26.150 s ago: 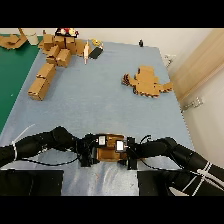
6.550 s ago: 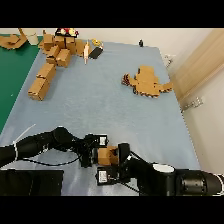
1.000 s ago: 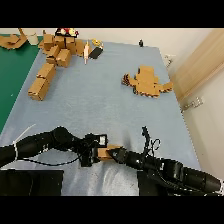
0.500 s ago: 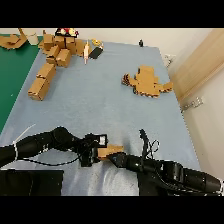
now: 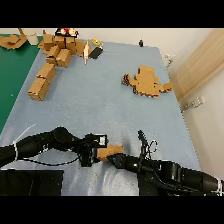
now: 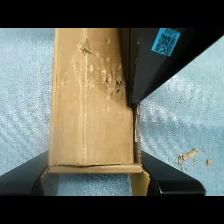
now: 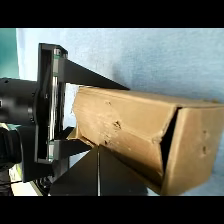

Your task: Fold the box.

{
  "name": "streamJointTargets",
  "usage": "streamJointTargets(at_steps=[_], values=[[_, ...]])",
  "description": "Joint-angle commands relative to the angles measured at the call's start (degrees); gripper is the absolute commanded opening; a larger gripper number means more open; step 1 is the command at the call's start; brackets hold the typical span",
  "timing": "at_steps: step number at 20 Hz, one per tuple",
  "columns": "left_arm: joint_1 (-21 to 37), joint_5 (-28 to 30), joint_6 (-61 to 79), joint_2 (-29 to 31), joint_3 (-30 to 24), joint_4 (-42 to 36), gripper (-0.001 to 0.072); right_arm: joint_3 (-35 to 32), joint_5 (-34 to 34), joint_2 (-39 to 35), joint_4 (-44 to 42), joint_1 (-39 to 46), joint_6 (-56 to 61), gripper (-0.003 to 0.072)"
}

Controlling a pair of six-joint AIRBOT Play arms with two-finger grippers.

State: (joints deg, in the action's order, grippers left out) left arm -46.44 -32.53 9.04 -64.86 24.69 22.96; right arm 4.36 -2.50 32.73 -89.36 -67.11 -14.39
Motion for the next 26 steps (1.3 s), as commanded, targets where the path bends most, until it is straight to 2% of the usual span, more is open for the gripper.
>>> streamJointTargets(at_steps=[1,4,6,11,13,16,20,22,26], values=[[0.0,0.0,0.0,0.0,0.0,0.0,0.0512,0.0,0.5,0.8,0.0,0.0,0.0,0.0002],[0.0,0.0,0.0,0.0,0.0,0.0,0.0513,0.3,0.2,-1.7,0.0,-0.1,0.0,0.0003],[0.0,0.0,0.0,0.0,0.0,0.0,0.0512,1.6,-4.4,-6.3,1.4,-0.1,-0.1,0.0002],[0.0,0.0,0.0,0.0,0.0,0.0,0.0512,7.8,-37.2,-18.1,16.2,1.9,-0.4,0.0004],[0.0,0.0,0.0,0.0,0.0,0.0,0.0512,9.5,-45.5,-18.8,17.4,2.8,-5.8,0.0004],[0.0,0.0,0.0,0.0,0.0,0.0,0.0512,12.7,-57.1,-15.5,14.1,4.7,-12.8,0.0004],[0.0,1.1,0.0,0.0,0.0,0.0,0.0512,19.5,-67.9,-7.2,12.7,8.4,-21.6,0.0005],[0.0,1.1,0.0,0.0,0.0,0.0,0.0512,24.0,-70.9,-1.2,11.2,12.1,-25.8,0.0004],[0.0,1.0,0.1,0.0,0.0,0.0,0.0512,32.5,-71.3,11.4,7.7,24.3,-34.9,0.0005]])
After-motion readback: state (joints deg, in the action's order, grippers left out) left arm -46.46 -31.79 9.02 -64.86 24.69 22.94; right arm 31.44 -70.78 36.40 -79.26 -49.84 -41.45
